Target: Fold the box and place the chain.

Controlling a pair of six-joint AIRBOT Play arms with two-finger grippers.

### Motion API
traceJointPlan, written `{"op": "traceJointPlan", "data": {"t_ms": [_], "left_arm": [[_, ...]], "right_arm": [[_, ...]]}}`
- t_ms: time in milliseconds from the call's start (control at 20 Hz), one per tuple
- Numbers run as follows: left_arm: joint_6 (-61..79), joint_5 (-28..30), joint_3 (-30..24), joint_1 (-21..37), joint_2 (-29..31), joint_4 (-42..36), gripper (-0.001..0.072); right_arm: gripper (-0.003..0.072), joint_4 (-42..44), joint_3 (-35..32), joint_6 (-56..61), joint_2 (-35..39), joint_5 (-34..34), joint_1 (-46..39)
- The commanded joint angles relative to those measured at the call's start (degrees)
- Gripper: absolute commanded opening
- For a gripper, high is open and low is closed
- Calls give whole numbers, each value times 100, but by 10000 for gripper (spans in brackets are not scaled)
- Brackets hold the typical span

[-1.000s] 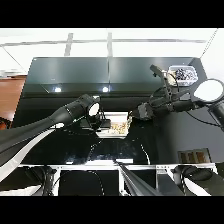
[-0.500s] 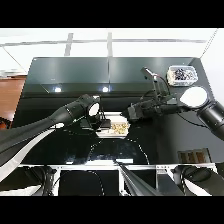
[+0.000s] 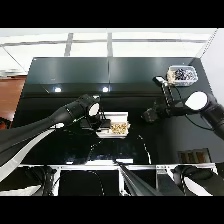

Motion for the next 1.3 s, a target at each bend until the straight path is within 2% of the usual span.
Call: {"op": "traceJointPlan", "data": {"t_ms": [0, 150, 300, 450, 550, 700, 950, 1250], "left_arm": [[2, 13, 2, 4, 0, 0, 32], [2, 9, 2, 4, 0, 0, 31], [2, 9, 2, 4, 0, 0, 32], [2, 2, 2, 2, 0, 0, 31], [0, -15, 2, 4, 0, 0, 32], [2, -17, 2, 4, 0, -2, 31], [2, -33, 2, 2, 0, -2, 31], [2, -26, 2, 2, 0, -2, 31]], "right_arm": [[679, -192, -621, -647, -24, -1005, -55], [679, -201, -789, -1829, -55, -944, -55], [678, -122, -789, -4039, -70, -925, -35], [679, 1311, -789, -5821, -385, -841, -22], [679, 1869, -787, -6839, -662, -754, 177], [679, 2017, -787, -7427, -1071, -787, 621], [679, 2155, -785, -7678, -1228, -1537, 918], [679, 2474, -785, -7788, -1311, -1462, 914]]}}
